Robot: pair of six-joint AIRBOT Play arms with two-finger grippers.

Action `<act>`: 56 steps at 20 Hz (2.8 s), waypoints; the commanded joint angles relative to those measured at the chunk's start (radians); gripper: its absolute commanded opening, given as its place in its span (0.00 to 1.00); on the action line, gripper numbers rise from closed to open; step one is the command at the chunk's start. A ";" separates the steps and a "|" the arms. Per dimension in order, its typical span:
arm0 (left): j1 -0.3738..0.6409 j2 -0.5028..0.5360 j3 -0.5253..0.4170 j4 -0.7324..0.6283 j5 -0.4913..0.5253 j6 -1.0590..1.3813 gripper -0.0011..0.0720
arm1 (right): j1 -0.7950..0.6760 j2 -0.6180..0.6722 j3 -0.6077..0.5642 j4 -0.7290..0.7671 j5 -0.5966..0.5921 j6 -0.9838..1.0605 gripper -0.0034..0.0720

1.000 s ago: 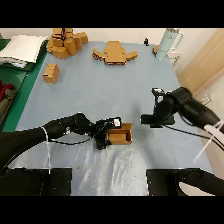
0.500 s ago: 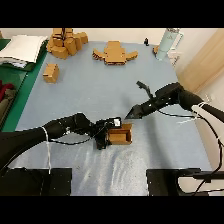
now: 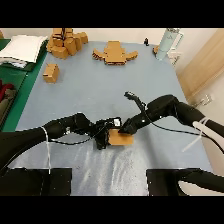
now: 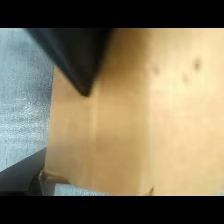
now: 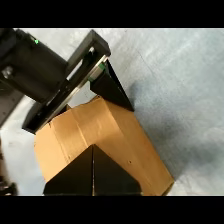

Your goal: Fold the box.

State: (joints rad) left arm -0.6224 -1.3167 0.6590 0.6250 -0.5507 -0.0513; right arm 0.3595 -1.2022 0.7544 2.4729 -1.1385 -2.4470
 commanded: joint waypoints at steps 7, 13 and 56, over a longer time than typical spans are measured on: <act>-0.001 -0.001 -0.001 0.000 0.000 0.000 0.51 | 0.206 0.204 -0.137 -0.266 0.341 -0.007 0.05; -0.001 -0.001 -0.001 0.000 0.000 0.000 0.51 | 0.379 0.330 -0.218 -0.486 0.504 -0.007 0.05; -0.001 -0.001 -0.001 0.000 0.001 0.000 0.51 | 0.484 0.484 -0.315 -0.594 0.566 -0.148 0.79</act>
State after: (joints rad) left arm -0.6224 -1.3167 0.6590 0.6247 -0.5503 -0.0509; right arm 0.8433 -0.7101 0.4385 1.8805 -0.5667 -2.5660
